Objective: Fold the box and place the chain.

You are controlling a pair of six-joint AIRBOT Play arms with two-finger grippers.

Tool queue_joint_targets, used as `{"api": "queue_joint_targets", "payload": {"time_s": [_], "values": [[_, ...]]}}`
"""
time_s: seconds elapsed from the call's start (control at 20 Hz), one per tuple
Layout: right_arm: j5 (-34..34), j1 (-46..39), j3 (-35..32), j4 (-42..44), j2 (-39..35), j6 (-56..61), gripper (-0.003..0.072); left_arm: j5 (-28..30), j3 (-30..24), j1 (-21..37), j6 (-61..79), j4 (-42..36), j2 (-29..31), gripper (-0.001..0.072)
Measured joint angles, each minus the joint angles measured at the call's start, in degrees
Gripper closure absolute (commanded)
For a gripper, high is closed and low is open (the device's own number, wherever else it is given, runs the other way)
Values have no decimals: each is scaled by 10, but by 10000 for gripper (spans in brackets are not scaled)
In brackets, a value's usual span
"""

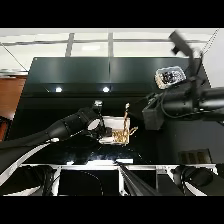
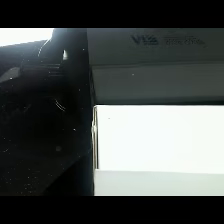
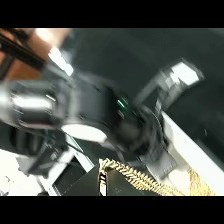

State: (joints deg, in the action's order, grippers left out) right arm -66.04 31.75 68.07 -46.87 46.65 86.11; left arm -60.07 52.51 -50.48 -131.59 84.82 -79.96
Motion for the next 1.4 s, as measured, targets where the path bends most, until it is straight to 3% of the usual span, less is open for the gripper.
{"api": "queue_joint_targets", "payload": {"time_s": [0.35,0.75,0.8,0.85,0.9,1.15,1.25,1.3,1.4], "values": [[-4,0,16,-17,16,0,676,0,0,0,0,0,0,678],[30,18,-123,-31,63,-22,664,0,0,0,0,0,0,679],[42,20,-139,-31,67,-27,471,0,0,0,0,0,0,678],[51,21,-154,-36,70,-32,196,0,0,0,0,0,0,679],[59,21,-163,-41,72,-35,157,0,0,0,0,0,0,679],[3,-47,-181,-147,50,-74,165,0,0,0,0,0,0,679],[-9,-79,-227,-186,36,-115,152,0,0,0,0,0,0,679],[4,-89,-263,-186,31,-148,-25,0,0,0,0,0,0,679],[65,-97,-333,-166,26,-243,-34,0,0,0,0,0,0,679]]}}
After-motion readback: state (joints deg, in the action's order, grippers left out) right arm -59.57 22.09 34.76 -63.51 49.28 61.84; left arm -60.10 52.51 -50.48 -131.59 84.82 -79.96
